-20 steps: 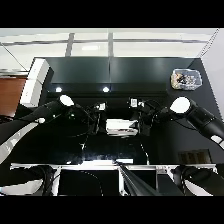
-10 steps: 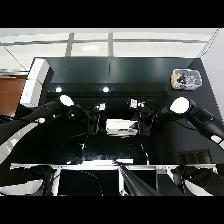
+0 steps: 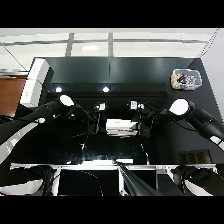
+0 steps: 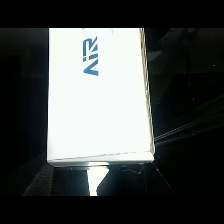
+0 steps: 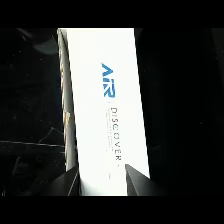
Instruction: Fold the box and place the chain.
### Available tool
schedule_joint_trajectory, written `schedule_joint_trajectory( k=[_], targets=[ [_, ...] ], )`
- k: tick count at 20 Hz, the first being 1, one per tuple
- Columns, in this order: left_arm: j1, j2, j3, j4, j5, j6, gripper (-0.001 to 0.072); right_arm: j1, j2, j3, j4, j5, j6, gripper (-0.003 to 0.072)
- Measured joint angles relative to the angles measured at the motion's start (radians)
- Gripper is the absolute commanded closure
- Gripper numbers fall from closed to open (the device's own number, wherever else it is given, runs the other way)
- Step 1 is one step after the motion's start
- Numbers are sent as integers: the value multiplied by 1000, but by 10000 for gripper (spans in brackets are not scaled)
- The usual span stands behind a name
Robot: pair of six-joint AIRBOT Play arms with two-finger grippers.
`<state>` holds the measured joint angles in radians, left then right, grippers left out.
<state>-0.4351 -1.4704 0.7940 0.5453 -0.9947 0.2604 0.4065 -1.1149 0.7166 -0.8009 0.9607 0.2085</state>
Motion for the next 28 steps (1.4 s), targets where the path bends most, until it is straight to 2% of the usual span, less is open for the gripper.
schedule_joint_trajectory(
  k=[28],
  targets=[
    [0,0,0,0,-1,-2,226,56,33,1,-22,-2,27,373]
  ],
)
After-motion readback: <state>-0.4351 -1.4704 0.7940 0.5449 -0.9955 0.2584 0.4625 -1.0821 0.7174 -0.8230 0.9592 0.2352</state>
